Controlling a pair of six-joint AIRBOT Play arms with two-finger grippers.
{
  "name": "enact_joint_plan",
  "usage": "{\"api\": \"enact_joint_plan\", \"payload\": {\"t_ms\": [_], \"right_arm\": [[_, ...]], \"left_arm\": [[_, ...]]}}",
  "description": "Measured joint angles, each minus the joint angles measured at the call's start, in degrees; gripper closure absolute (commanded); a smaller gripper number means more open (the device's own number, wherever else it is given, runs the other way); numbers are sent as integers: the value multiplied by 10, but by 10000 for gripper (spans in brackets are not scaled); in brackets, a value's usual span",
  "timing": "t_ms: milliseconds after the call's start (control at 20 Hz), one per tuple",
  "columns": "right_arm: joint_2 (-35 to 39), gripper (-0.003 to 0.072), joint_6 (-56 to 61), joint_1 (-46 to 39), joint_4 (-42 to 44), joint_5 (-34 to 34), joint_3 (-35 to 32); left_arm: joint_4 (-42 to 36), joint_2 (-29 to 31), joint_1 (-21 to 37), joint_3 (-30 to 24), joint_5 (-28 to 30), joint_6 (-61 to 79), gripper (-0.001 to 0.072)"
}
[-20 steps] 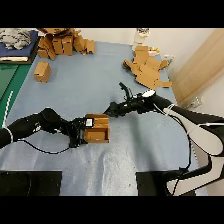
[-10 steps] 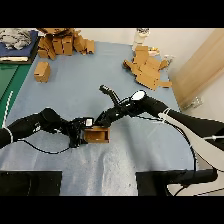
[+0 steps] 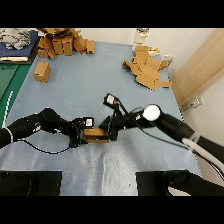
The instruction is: Fold the box.
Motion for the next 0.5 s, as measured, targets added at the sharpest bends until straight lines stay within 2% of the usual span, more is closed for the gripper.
{"api": "enact_joint_plan", "payload": {"t_ms": [150,300,400,500], "right_arm": [[35,679,-21,37,-21,-54,-43],[42,679,-75,70,-33,-94,-59],[43,633,-120,87,-38,-115,-61],[47,627,-156,102,-40,-123,-61]], "left_arm": [[0,0,0,0,0,0,202],[0,0,0,0,-1,0,202],[0,0,0,0,-2,0,202],[0,0,0,0,-2,0,202]]}}
